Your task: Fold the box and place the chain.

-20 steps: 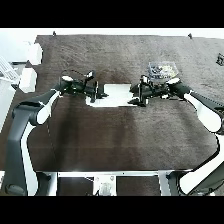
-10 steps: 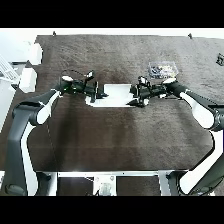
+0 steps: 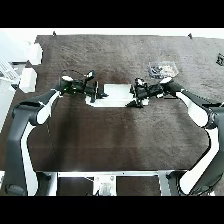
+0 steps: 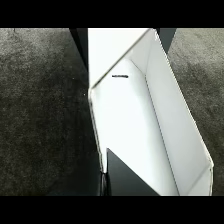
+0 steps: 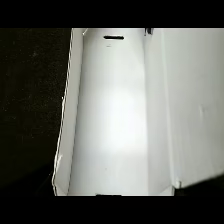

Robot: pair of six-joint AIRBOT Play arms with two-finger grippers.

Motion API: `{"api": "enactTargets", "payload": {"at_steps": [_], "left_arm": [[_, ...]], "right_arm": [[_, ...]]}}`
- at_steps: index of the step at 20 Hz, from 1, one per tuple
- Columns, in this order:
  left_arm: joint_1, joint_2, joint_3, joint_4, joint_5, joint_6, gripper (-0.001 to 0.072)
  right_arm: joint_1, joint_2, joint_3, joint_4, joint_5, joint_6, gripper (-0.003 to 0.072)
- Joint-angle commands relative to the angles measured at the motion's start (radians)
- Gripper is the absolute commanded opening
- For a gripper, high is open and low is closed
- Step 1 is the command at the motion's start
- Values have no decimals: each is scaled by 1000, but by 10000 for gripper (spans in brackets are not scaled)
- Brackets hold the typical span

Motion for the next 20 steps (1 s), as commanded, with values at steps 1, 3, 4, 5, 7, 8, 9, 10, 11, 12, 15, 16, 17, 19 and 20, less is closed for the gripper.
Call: {"api": "enactTargets", "payload": {"at_steps": [1, 3, 4, 5, 7, 8, 9, 10, 11, 12, 15, 16, 17, 19, 20], "left_arm": [[0, 1, 1, 0, 1, 0, 24], [0, 1, 1, 0, 1, 0, 24], [0, 1, 1, 0, 1, 0, 24], [0, 1, 1, 0, 1, 0, 24], [0, 1, 1, 0, 1, 0, 24], [0, 1, 1, 0, 1, 0, 24], [0, 1, 1, 0, 1, 0, 24], [0, 1, 1, 0, 1, 0, 24], [0, 1, 1, 0, 1, 0, 24], [0, 1, 1, 0, 1, 0, 24], [0, 1, 1, 0, 1, 0, 24], [0, 1, 1, 0, 1, 0, 24], [0, 1, 1, 0, 1, 0, 24], [0, 1, 1, 0, 1, 0, 23], [0, 1, 1, 0, 1, 0, 24]], "right_arm": [[18, -14, 27, -17, 14, 16, 615], [16, -20, 35, -16, 17, 28, 615], [16, -20, 36, -21, 17, 32, 615], [16, -20, 40, -32, 18, 41, 615], [19, -21, 45, -43, 17, 42, 615], [19, -23, 48, -44, 18, 42, 615], [19, -24, 52, -46, 17, 42, 615], [19, -24, 53, -47, 14, 42, 614], [19, -24, 53, -47, 14, 42, 615], [19, -24, 54, -50, 13, 42, 615], [16, -27, 68, -62, -4, 42, 614], [16, -30, 78, -65, -5, 41, 615], [16, -35, 87, -65, -4, 42, 615], [16, -43, 98, -65, -4, 42, 614], [16, -45, 100, -65, -4, 42, 615]]}}
